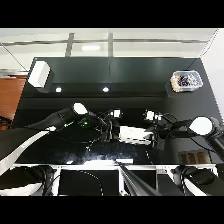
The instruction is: Fold the box and place the chain.
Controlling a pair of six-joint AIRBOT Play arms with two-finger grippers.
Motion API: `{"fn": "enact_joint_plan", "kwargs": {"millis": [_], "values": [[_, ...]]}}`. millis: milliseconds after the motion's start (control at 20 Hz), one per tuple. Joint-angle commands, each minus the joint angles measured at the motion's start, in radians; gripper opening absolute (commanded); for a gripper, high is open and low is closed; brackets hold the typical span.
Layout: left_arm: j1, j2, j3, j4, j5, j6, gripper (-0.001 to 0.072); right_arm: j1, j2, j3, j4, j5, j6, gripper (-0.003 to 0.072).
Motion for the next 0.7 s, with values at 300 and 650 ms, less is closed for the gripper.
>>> {"fn": "enact_joint_plan", "kwargs": {"millis": [300,650], "values": [[0.000,-0.001,0.001,0.000,0.001,0.002,0.0269,0.000,0.001,0.000,0.009,-0.002,0.011,0.0309],[0.000,-0.001,0.001,0.000,0.001,0.002,0.0270,0.000,0.000,0.000,0.009,0.002,0.010,0.0309]]}}
